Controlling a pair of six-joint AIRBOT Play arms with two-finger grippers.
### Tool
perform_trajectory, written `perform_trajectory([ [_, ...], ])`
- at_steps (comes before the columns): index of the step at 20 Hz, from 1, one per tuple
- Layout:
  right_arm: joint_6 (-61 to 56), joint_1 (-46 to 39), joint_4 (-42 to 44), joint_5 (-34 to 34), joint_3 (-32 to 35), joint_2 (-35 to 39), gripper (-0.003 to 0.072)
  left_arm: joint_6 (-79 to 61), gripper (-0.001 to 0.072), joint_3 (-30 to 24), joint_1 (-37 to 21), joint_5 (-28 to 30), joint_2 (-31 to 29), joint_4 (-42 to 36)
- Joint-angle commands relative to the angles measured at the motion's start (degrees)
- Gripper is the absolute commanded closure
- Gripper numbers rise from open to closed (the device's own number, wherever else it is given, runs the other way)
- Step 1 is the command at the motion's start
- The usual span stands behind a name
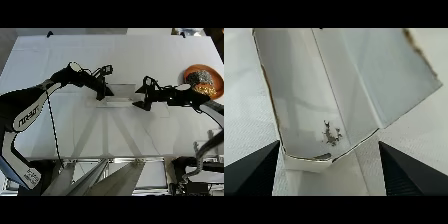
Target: Fold the box and place the chain.
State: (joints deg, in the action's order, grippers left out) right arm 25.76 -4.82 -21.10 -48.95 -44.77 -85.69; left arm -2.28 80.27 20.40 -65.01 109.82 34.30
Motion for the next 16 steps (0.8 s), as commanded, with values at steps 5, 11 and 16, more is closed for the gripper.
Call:
perform_trajectory([
  [5,-0.96,-0.79,-1.66,-5.73,-3.91,-4.15,-0.0020,-0.04,0.0694,-0.02,0.04,0.02,0.04,0.00],
  [11,-2.51,-0.76,-4.59,-11.80,-10.56,-9.09,-0.0020,-0.04,0.0694,-0.02,0.04,0.02,0.04,0.02],
  [16,-4.42,0.09,-8.74,-13.66,-12.37,-10.88,-0.0020,-0.04,0.0694,-0.02,0.04,0.02,0.04,0.02],
])
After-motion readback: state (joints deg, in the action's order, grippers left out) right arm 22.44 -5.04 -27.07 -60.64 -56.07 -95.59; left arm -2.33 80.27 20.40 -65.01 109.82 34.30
